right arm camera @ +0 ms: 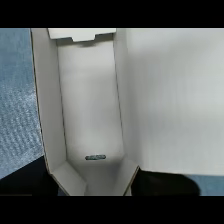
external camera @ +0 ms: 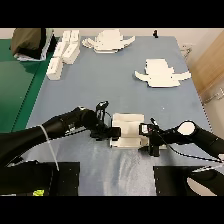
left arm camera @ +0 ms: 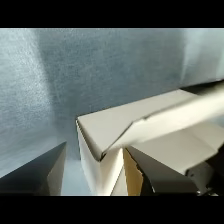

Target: Fold the box.

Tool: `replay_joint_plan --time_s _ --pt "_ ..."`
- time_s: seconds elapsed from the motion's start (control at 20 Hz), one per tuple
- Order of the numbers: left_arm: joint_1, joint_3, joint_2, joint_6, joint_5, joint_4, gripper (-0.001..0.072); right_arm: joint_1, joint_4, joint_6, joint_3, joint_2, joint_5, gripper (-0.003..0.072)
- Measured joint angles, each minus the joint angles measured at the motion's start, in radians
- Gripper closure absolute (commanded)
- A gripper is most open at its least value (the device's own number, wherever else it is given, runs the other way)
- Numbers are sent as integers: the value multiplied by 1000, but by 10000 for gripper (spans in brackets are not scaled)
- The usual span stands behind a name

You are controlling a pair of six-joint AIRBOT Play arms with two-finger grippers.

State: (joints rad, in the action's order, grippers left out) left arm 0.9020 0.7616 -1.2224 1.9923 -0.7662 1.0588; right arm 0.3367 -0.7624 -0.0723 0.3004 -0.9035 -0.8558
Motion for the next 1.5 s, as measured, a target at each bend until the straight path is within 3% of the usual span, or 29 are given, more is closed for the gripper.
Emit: replay_joint_plan --time_s 0.25,0.3,0.4,0.45,0.5,0.7,1.05,1.1,1.15,1.2,1.5 --pt "75 111 -106 194 -77 152 180 0 0 0 0 0 0 242" --pt "86 126 -115 228 -95 182 290 0 0 0 0 0 0 243" --pt "101 148 -128 283 -124 233 299 0 4 1 0 0 0 243" --pt "104 155 -132 302 -137 254 391 0 4 1 0 0 0 243" --pt "108 159 -135 315 -143 269 419 0 4 1 0 0 0 243" --pt "132 169 -144 348 -166 304 692 0 2 1 0 0 0 243" --pt "167 173 -158 386 -166 332 689 0 1 1 0 0 -1 242" --pt "169 174 -158 388 -165 333 554 0 1 1 0 0 0 242" --pt "171 175 -162 387 -160 328 294 0 -4 0 0 0 0 243" --pt "172 180 -161 383 -151 322 212 0 -6 -3 0 0 0 243" --pt "174 215 -160 382 -184 346 212 0 0 1 0 0 3 242"
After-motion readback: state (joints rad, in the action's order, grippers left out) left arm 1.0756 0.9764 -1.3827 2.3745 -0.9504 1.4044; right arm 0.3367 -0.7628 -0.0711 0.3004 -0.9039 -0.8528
